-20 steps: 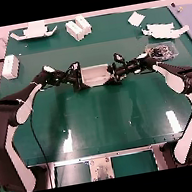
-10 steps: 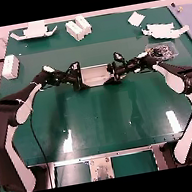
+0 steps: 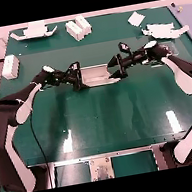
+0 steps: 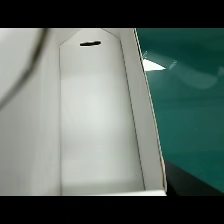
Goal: Fold the box and place the chain.
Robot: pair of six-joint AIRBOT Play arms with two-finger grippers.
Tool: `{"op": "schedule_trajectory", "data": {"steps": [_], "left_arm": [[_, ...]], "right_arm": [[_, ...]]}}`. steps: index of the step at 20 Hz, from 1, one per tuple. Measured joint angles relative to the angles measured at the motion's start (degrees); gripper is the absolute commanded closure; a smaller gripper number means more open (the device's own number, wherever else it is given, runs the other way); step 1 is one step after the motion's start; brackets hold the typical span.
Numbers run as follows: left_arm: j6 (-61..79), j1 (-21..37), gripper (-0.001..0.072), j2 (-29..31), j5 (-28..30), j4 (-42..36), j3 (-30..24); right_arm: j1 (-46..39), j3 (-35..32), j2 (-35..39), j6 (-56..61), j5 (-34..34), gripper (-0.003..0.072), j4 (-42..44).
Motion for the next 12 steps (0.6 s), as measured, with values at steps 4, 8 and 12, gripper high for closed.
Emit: {"op": "schedule_trajectory", "data": {"steps": [4,8,12], "left_arm": [[0.00,0.00,0.0313,-0.02,-0.11,-0.02,0.00],[0.02,0.04,0.0313,-0.02,-0.24,0.00,-0.02],[0.00,0.07,0.0313,0.00,-0.50,0.00,-0.02]], "right_arm": [[-0.28,0.13,3.91,5.55,3.02,0.0216,-0.83],[0.72,0.26,5.68,10.88,7.72,0.0667,1.42],[2.25,0.35,6.23,15.89,10.51,0.0667,1.55]]}}
